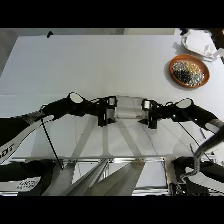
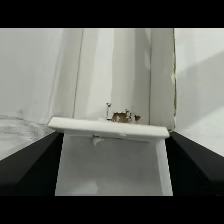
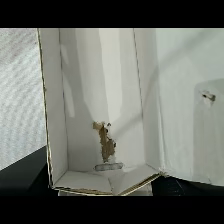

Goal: Fold the box and place the chain.

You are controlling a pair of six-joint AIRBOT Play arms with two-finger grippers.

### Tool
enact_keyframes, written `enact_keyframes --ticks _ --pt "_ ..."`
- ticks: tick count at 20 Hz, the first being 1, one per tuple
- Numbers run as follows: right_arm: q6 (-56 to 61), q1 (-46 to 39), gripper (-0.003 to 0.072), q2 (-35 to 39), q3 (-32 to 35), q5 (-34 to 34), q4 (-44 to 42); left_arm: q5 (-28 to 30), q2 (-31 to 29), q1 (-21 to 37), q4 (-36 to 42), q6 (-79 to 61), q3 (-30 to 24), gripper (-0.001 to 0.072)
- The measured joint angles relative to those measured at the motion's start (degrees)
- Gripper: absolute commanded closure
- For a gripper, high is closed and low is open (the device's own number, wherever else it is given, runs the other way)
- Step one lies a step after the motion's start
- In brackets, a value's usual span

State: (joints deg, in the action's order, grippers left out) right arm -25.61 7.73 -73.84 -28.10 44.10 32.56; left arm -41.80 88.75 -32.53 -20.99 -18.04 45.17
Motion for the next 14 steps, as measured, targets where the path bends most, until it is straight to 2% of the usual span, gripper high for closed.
enact_keyframes --ticks 13,14 --pt "-0.2 0.0 0.0408 0.0 0.0 0.3 0.1 0.4 1.9 -2.8 1.0 -4.3 0.6 0.0022" --pt "-0.1 0.0 0.0408 0.0 0.0 0.3 0.1 0.3 2.1 -2.8 1.0 -4.3 0.7 0.0086"
